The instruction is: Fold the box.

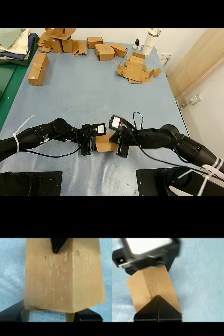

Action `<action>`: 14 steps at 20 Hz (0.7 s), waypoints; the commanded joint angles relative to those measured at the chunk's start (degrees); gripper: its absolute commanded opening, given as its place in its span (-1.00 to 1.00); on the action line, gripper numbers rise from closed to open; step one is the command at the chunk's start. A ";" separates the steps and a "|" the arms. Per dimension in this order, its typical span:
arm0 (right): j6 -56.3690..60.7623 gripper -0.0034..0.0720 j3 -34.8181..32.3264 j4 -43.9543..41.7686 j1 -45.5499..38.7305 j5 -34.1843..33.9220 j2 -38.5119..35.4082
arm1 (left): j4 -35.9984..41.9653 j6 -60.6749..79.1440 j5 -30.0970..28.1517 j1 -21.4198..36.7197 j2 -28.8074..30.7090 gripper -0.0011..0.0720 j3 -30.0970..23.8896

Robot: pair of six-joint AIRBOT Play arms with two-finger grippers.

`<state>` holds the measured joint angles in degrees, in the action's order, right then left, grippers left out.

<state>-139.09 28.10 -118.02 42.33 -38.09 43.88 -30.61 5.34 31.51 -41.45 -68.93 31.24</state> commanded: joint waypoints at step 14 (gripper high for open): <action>-0.42 0.32 -1.97 15.85 10.29 9.33 2.32 | -0.02 0.02 -0.02 0.02 -0.02 0.13 0.00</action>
<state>-138.61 26.15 -103.85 52.49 -30.24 44.86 -30.61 5.34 31.46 -41.45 -68.93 31.24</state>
